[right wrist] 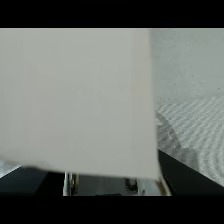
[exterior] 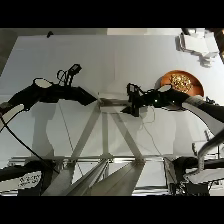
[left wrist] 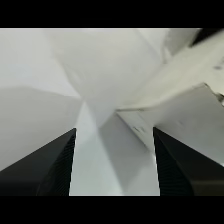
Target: Fold the box and place the chain.
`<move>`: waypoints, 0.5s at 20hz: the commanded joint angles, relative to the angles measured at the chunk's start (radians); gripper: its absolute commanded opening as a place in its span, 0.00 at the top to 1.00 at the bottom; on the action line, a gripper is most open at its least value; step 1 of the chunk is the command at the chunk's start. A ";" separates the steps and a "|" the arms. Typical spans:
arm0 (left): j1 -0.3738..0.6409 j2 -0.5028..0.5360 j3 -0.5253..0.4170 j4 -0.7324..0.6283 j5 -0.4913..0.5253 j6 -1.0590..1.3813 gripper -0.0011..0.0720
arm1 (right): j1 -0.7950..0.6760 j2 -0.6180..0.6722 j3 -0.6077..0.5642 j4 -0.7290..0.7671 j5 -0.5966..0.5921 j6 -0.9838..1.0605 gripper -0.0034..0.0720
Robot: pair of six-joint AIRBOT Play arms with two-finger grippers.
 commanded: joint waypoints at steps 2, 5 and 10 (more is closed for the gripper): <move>0.001 0.000 0.000 -0.003 -0.047 0.033 0.27 | 0.000 0.000 0.000 0.000 0.000 0.000 0.51; 0.000 0.014 -0.001 -0.007 -0.057 0.048 0.28 | 0.000 0.000 0.000 0.000 0.000 0.000 0.51; 0.000 0.075 -0.001 -0.007 -0.067 0.058 0.25 | 0.000 0.000 0.000 0.000 0.000 0.000 0.51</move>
